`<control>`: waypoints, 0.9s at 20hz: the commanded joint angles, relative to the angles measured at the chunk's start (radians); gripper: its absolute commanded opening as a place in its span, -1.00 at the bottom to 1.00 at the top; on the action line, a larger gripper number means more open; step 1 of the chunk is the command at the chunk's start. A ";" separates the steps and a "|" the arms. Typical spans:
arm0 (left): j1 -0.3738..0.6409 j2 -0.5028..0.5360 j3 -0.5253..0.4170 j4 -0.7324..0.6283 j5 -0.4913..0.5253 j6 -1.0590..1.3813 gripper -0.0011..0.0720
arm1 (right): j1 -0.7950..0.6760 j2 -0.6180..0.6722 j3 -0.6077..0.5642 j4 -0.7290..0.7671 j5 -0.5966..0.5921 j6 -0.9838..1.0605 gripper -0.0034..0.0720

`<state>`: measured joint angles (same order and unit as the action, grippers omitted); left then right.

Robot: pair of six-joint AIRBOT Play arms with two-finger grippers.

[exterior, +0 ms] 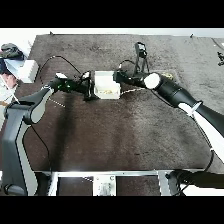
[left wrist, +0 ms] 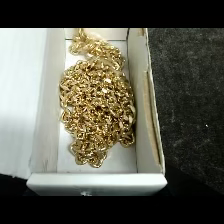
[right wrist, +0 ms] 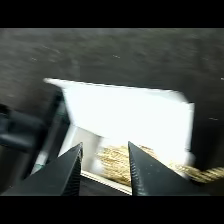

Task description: Fold the box and place the chain.

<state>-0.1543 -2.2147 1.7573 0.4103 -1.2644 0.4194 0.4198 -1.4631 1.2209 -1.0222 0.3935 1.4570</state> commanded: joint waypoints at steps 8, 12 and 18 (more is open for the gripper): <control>0.000 0.000 0.000 0.000 0.000 0.000 -0.03 | -0.331 0.001 -0.199 -0.077 0.051 0.073 -0.07; 0.000 0.000 0.000 0.000 0.000 0.000 -0.03 | -0.371 -0.094 -0.198 -0.027 -0.061 0.085 -0.07; 0.000 0.000 0.000 0.000 0.000 0.000 -0.03 | -0.370 -0.198 -0.140 0.052 -0.147 0.085 -0.08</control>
<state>-0.1543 -2.2147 1.7573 0.4103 -1.2644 0.4194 0.0547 -1.6127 1.0523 -1.0004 0.2844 1.5383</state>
